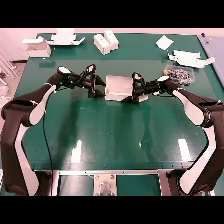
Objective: Fold the box and place the chain.
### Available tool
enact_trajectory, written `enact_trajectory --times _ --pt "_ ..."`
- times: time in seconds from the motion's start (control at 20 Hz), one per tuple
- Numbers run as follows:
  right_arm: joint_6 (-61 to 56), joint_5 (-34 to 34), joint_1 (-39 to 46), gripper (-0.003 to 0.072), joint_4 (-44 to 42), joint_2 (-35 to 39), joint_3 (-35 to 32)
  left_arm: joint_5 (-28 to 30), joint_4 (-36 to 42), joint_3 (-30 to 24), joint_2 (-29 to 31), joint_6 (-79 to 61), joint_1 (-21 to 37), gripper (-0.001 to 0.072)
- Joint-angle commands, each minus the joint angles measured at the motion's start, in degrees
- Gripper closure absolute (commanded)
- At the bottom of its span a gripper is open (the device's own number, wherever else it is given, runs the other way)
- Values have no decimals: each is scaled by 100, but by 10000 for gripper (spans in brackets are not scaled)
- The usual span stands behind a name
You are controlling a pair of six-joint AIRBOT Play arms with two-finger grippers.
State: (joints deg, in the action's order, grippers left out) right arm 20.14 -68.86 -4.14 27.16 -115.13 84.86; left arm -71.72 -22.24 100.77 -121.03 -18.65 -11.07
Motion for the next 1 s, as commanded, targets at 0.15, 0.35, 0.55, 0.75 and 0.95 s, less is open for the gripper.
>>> enact_trajectory --times 0.15,0.35,0.55,0.75,0.95 --pt "2 -20 -7 88 -11 4 2 291 -306 4 -7 -136 -306 -11" --pt "2 -20 -7 88 -11 4 2 181 -409 -13 -11 -68 -306 -11" --pt "2 -20 -7 88 -11 4 2 -7 -496 -11 -138 -68 -306 -2" --pt "2 -20 -7 88 -11 4 2 15 -304 -11 -173 -92 -306 -2" --pt "2 -20 -7 88 -11 4 2 -2 -271 -11 -225 -92 -306 -2"
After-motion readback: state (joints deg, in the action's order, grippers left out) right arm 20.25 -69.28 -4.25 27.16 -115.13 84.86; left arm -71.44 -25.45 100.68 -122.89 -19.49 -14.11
